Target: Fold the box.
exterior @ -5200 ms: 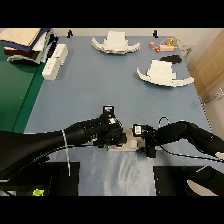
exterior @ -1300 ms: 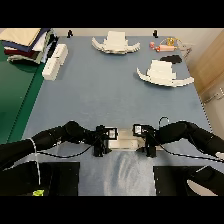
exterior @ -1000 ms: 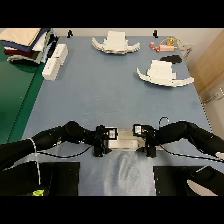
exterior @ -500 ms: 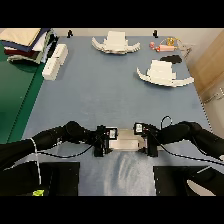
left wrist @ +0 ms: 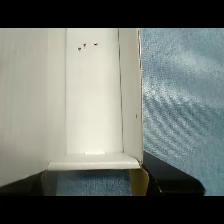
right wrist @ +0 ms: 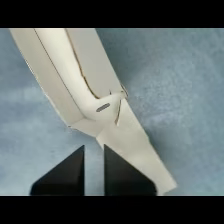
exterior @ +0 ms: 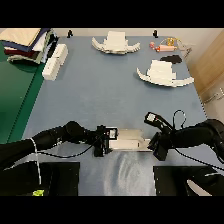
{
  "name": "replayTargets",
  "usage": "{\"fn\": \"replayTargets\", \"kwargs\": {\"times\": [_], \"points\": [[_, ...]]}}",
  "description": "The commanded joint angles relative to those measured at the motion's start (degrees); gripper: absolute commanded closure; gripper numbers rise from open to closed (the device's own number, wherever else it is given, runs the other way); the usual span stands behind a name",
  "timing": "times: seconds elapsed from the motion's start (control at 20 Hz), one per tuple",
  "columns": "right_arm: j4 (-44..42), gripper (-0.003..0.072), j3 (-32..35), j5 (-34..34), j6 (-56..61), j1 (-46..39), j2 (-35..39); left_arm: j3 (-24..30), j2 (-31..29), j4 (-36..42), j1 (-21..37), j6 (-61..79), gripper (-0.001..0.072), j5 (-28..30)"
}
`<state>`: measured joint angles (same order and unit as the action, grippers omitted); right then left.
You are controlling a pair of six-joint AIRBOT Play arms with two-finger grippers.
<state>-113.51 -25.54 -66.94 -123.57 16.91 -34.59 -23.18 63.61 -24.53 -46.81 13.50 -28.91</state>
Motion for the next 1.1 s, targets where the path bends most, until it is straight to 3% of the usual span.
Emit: {"fn": "replayTargets", "kwargs": {"times": [0.0, 0.05, 0.15, 0.25, 0.4, 0.75, 1.05], "points": [[-16.1, 0.0638, -1.2, -3.9, 17.6, 0.2, 2.4, 0.0, 0.0, 0.0, 0.0, 0.0, 0.0182, 0.0], [-20.8, 0.0684, -1.2, -1.3, 17.6, 0.8, 1.9, 0.0, 0.0, 0.0, 0.0, 0.0, 0.0181, 0.0], [-24.2, 0.0683, -1.2, 8.1, 18.1, 3.7, 0.2, 0.0, 0.0, 0.0, 0.0, 0.0, 0.0181, 0.0], [-24.1, 0.0683, -1.4, 19.8, 19.9, 6.1, -2.8, 0.0, 0.0, 0.0, 0.0, 0.0, 0.0181, 0.0], [-21.6, 0.0683, -4.1, 28.0, 19.9, 6.3, -10.1, 0.0, 0.0, 0.0, 0.0, 0.0, 0.0182, 0.0], [-18.9, 0.0684, -10.0, 28.4, 19.8, 6.3, -31.0, 0.0, 0.0, 0.0, 0.0, 0.0, 0.0181, 0.0], [-18.9, 0.0684, -10.1, 27.3, 18.5, 6.3, -34.1, 0.0, 0.0, 0.0, 0.0, 0.0, 0.0181, 0.0]]}}
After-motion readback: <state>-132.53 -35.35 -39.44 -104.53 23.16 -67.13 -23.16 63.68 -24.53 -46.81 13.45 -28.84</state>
